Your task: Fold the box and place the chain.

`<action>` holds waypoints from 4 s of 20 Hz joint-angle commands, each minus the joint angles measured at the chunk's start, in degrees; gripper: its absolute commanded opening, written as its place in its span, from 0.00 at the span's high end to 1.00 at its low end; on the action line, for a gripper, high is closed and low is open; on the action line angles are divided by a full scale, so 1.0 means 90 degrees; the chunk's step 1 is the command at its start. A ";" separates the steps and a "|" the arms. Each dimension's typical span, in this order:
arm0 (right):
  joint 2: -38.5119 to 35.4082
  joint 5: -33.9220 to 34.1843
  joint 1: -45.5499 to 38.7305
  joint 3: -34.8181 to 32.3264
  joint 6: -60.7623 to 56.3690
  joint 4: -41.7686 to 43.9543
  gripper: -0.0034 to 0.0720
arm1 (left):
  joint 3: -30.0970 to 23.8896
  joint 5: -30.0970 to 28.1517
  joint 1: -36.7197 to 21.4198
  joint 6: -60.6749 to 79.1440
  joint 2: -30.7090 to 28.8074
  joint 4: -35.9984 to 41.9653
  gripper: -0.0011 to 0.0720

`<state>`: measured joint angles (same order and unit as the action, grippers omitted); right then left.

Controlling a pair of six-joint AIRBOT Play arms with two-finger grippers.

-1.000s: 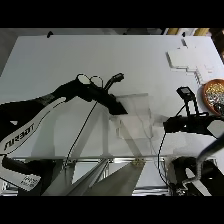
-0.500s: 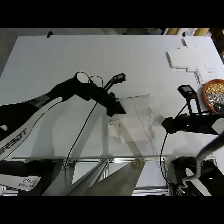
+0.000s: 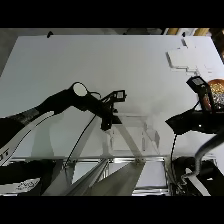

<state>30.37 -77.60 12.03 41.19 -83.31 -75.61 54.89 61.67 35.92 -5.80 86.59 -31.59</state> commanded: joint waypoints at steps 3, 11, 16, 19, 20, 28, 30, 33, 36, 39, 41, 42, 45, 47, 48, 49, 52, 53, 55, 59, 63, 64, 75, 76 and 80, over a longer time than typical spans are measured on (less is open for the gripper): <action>-0.0041 0.0102 0.0005 0.0036 0.0148 0.0267 0.36 | -0.0100 -0.0867 0.0068 0.0512 0.0347 0.0002 0.99; -0.0041 0.0391 0.0005 0.0032 0.0151 0.0257 0.36 | -0.0100 -0.1195 0.0226 0.1484 0.0491 0.0032 0.99; -0.0039 0.0391 0.0005 0.0032 0.0151 0.0257 0.36 | -0.0100 -0.1506 0.0226 0.1481 0.0488 0.0034 0.99; -0.0039 0.0386 0.0005 0.0032 0.0304 0.0260 0.36 | -0.0100 -0.1719 0.0226 0.1481 0.0403 0.0032 0.99; -0.0039 0.0386 0.0005 0.0032 0.0342 0.0257 0.36 | -0.0100 -0.1812 0.0226 0.1481 0.0357 0.0029 0.99; -0.0039 0.0384 0.0005 0.0032 0.0848 0.0260 0.36 | -0.0100 -0.1921 0.0226 0.1484 0.0294 0.0022 0.98; -0.0039 0.0379 0.0005 0.0032 0.0984 0.0265 0.36 | -0.0100 -0.1921 0.0226 0.1481 0.0294 0.0022 0.98; -0.0039 0.0362 0.0005 0.0032 0.1258 0.0267 0.37 | -0.0100 -0.1923 0.0226 0.1481 0.0291 0.0022 0.97; -0.0039 0.0367 0.0005 0.0017 0.1987 0.0294 0.43 | -0.0100 -0.1926 0.0219 0.1479 0.0291 0.0027 0.97; -0.0036 0.0593 0.0005 -0.0267 0.2778 0.0578 0.46 | -0.0100 -0.1914 0.0226 0.1479 0.0291 0.0027 0.97; 0.0022 0.0860 0.0005 -0.0678 0.3738 0.1197 0.61 | -0.0100 -0.1919 0.0226 0.1479 0.0291 0.0027 0.97; 0.0102 0.1022 0.0007 -0.0918 0.4367 0.1571 0.62 | -0.0100 -0.1916 0.0226 0.1479 0.0291 0.0027 0.97; 0.0588 0.1243 0.0359 -0.1360 0.5537 0.1717 0.67 | -0.0100 -0.1921 0.0226 0.1479 0.0291 0.0027 0.97; 0.1005 0.1222 0.0753 -0.1469 0.6458 0.1462 0.75 | -0.0100 -0.1919 0.0226 0.1479 0.0291 0.0027 0.97; 0.1178 0.1234 0.0954 -0.1469 0.6710 0.1251 0.75 | -0.0100 -0.1909 0.0226 0.1479 0.0291 0.0027 0.97; 0.1302 0.1241 0.1052 -0.1469 0.6943 0.1234 0.74 | -0.0100 -0.1911 0.0226 0.1479 0.0291 0.0027 0.97; 0.1294 0.1537 0.1205 -0.1525 0.7172 0.1149 0.61 | -0.0100 -0.1914 0.0226 0.1479 0.0291 0.0027 0.97; 0.1209 0.1685 0.1277 -0.1583 0.7172 0.0996 0.56 | -0.0100 -0.1919 0.0226 0.1479 0.0291 0.0027 0.97; 0.0981 0.1933 0.1634 -0.1790 0.7167 0.0423 0.43 | -0.0100 -0.1889 0.0226 0.1479 0.0291 0.0027 0.97; 0.0721 0.3011 0.2229 -0.2487 0.7162 0.0364 0.04 | -0.0100 -0.1853 0.0226 0.1479 0.0291 0.0027 0.97; 0.0714 0.4262 0.2696 -0.2973 0.7145 0.0432 0.04 | -0.0100 -0.1851 0.0226 0.1479 0.0291 0.0027 0.97; 0.0714 0.4456 0.2810 -0.3050 0.7145 0.0430 0.04 | -0.0100 -0.1851 0.0226 0.1479 0.0291 0.0027 0.97; 0.0794 0.4614 0.1836 -0.2807 0.7504 0.0957 0.05 | -0.0100 -0.1826 0.0226 0.1479 0.0291 0.0027 0.97; 0.0794 0.4481 0.1702 -0.2688 0.7504 0.0959 0.05 | -0.0100 -0.1826 0.0226 0.1479 0.0291 0.0027 0.97; 0.0797 0.4333 0.1066 -0.2499 0.7871 0.1416 0.05 | -0.0100 -0.1826 0.0226 0.1479 0.0291 0.0027 0.97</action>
<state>37.50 -37.36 25.50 17.45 -15.18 -66.28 53.98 45.23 37.91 7.49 89.23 -31.35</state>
